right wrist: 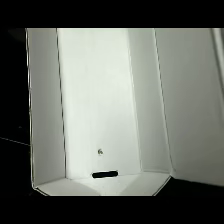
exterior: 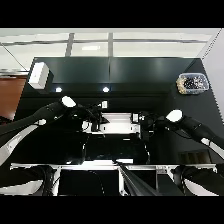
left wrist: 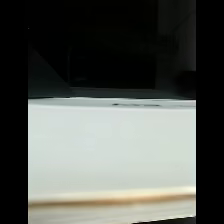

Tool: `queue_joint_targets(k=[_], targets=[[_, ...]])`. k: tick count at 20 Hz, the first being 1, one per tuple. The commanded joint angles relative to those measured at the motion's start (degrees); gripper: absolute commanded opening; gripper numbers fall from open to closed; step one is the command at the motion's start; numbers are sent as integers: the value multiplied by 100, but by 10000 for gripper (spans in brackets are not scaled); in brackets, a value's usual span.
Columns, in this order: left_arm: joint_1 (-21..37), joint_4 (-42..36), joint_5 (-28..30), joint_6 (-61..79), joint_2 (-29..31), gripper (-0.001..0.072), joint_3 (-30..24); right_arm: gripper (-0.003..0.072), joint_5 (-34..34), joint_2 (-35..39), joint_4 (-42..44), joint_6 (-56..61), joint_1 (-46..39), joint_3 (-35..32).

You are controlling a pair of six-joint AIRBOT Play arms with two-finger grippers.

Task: Fold the box and place the chain.

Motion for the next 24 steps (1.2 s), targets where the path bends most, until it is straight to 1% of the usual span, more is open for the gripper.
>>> queue_joint_targets(k=[1,2,3,21,24], targets=[[0,-2,7,-2,0,30,-2,668,-7,-101,118,-66,-11,4],[0,-2,7,-2,0,29,-2,601,-13,-125,120,-68,-11,4],[0,-2,7,-2,0,29,-2,591,-26,-144,116,-68,-13,4],[0,-2,7,-2,0,30,-2,591,-105,-234,76,-35,4,4],[0,-2,7,-2,0,30,-2,591,-155,-245,-39,20,83,4]])
